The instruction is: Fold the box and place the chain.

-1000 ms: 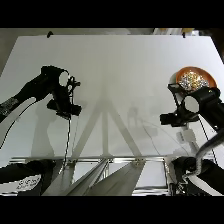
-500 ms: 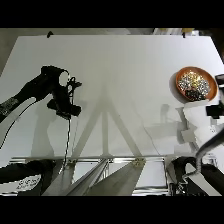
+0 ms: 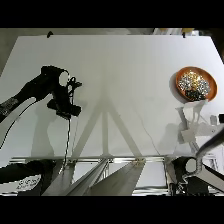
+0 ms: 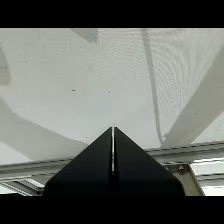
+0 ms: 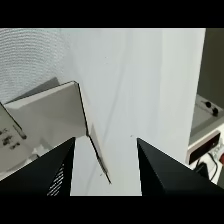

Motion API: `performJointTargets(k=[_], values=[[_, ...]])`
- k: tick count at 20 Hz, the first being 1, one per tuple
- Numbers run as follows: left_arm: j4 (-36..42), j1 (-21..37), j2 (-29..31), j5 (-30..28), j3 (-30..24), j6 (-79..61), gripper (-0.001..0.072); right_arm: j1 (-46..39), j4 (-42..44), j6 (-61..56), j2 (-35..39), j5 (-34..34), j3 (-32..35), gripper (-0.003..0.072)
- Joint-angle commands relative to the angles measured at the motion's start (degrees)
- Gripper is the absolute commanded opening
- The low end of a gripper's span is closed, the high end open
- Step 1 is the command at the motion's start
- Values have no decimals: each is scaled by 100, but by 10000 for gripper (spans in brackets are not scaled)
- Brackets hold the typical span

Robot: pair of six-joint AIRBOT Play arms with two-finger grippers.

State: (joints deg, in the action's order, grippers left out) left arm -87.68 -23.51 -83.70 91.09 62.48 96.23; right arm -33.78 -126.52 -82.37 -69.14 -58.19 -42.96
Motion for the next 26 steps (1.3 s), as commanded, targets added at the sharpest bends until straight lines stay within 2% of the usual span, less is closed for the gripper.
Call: performJointTargets(k=[1,2,4,7,9,10,11,12,14,17,19,22,23,24,25,26], values=[[0,4,4,-2,2,0,16,-129,-57,188,-612,319,-7,291],[2,2,2,-9,2,0,16,-129,-72,186,-728,293,-7,273],[-2,4,2,-210,2,-11,16,-105,-85,208,-855,48,-7,11],[44,2,0,-914,2,-507,17,400,-103,682,-640,-542,-7,11],[343,4,-9,-1388,0,-1381,36,949,-13,763,-264,-726,-7,11],[605,28,-11,-1609,0,-1781,117,1261,225,769,-2,-785,-7,10],[931,68,-9,-1808,0,-2065,245,1561,586,772,280,-852,-7,10],[1305,109,-9,-1919,0,-2308,294,1808,1038,791,535,-940,-7,10],[2468,308,-7,-1873,-2,-3154,292,2205,2173,793,1134,-1040,55,10],[3980,649,-4,-1508,-59,-4352,290,2568,3884,791,2299,-778,549,10],[4461,706,-9,-1532,-267,-4892,290,2865,4472,787,2992,-643,970,10],[5049,592,-90,-2122,-627,-5694,293,3276,4881,785,3574,-763,1191,10],[5368,522,-181,-2291,-667,-6028,331,3394,4955,785,3641,-763,1191,10],[5764,411,-319,-2417,-667,-6349,459,3495,5014,785,3650,-767,1191,10],[6161,289,-450,-2599,-667,-6620,555,3591,5058,785,3644,-767,1191,10],[6566,138,-595,-2835,-664,-6918,560,3676,5075,782,3639,-769,1191,10]])
